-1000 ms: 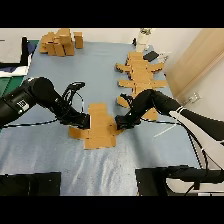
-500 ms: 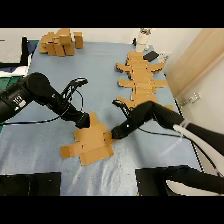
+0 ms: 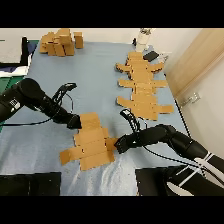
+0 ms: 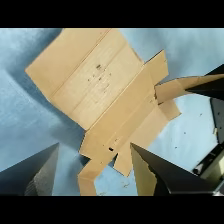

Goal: Fold the box.

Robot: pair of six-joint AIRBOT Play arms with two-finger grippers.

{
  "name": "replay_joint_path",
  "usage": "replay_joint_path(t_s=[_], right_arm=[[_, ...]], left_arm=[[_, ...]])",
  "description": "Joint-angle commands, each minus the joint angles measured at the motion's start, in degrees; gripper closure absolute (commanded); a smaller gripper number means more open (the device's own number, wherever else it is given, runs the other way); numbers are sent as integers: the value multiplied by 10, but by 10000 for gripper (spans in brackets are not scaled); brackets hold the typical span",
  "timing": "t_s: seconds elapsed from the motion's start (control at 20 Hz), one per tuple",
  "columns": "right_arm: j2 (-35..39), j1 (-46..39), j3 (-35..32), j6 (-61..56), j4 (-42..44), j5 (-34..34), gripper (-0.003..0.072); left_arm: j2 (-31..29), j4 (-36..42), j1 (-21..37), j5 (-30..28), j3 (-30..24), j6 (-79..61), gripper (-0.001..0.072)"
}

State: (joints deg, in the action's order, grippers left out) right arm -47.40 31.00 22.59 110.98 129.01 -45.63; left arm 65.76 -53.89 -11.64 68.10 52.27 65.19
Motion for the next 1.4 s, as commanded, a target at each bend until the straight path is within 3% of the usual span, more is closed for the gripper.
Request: replay_joint_path(t_s=[0.0, 0.3, 0.45, 0.5, 0.55, 0.85, 0.9, 0.95, 1.15, 1.25, 1.35], right_arm=[[19, 5, -13, -6, -2, 16, 687], [19, 5, -13, -6, -2, 3, 687], [19, 5, -13, -6, -2, -3, 687], [19, 5, -13, -6, -2, -3, 686], [19, 5, -13, -6, -2, -3, 687], [19, 5, -13, -6, -3, -12, 686], [19, 5, -13, -6, -3, -11, 686], [19, 5, -13, -6, -5, -11, 686], [19, 5, -13, -11, -13, -11, 686], [19, 5, -13, -11, -13, -9, 686], [19, 5, -13, -12, -13, -4, 685]], left_arm=[[4, 74, 45, -8, -54, -65, -11], [104, 175, 53, -40, -62, -170, -11], [168, 244, 53, -4, -42, -226, -7], [185, 272, 53, 18, -37, -253, 179], [197, 289, 53, 34, -31, -273, 279], [214, 298, 53, 51, -5, -301, 287], [214, 290, 53, 56, -6, -303, 424], [214, 282, 53, 63, -6, -303, 482], [214, 264, 53, 87, -6, -309, 483], [214, 263, 53, 90, -6, -320, 691], [214, 264, 53, 90, -6, -329, 691]])
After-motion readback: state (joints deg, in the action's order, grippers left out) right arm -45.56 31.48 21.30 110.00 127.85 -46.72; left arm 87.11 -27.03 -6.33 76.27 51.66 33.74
